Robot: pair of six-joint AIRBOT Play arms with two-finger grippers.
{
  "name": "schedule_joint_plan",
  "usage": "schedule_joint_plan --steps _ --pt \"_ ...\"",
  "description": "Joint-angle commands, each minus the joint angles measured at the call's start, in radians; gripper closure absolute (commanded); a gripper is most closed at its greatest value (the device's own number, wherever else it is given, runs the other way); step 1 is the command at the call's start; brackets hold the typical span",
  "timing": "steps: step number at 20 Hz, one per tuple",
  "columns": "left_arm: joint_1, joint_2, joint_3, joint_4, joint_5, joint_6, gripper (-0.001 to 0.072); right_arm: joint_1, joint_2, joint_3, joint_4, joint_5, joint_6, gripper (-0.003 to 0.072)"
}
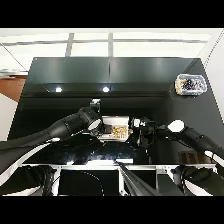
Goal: Fold the box and place the chain.
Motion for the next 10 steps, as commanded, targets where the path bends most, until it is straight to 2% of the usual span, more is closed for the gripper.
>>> schedule_joint_plan --steps 1,3,4,5,6,10 --pt "0.000 0.000 0.000 0.000 0.000 0.000 0.0676 0.045 -0.031 0.020 -0.080 -0.051 0.103 0.0136" --pt "0.000 0.000 0.000 0.000 0.000 0.000 0.0676 0.049 -0.037 0.026 -0.095 -0.065 0.137 0.0138" --pt "0.000 0.000 0.000 0.000 0.000 0.000 0.0676 0.049 -0.038 0.027 -0.096 -0.065 0.138 0.0231" --pt "0.000 0.000 0.000 0.000 0.000 0.000 0.0676 0.049 -0.038 0.027 -0.097 -0.065 0.138 0.0454" --pt "0.000 0.000 0.000 0.000 0.000 0.000 0.0676 0.049 -0.038 0.027 -0.095 -0.065 0.138 0.0639" --pt "0.000 0.000 0.000 0.000 -0.001 0.000 0.0676 0.039 0.001 0.029 -0.121 -0.021 0.166 0.0645"
